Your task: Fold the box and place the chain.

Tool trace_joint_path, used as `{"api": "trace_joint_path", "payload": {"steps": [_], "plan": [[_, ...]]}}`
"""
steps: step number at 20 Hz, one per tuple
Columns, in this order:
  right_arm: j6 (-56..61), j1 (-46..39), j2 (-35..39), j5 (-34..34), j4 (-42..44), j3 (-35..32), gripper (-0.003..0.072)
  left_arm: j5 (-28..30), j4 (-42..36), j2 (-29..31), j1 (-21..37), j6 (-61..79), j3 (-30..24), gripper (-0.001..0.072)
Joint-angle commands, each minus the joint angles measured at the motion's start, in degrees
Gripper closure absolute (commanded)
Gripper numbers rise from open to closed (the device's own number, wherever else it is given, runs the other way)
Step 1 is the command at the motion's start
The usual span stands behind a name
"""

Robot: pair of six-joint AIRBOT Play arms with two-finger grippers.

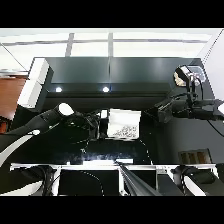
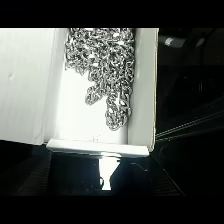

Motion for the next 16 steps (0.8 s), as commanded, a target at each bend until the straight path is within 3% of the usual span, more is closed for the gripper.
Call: {"api": "trace_joint_path", "payload": {"steps": [1,16], "plan": [[0.02,0.04,-0.04,0.00,0.00,0.00,-0.0004,0.09,0.00,-0.02,-1.16,0.02,0.02,0.0004],[0.02,0.04,-0.04,0.02,0.02,0.00,-0.0004,0.42,-0.11,-1.20,-1.36,-4.28,0.00,0.0004]]}}
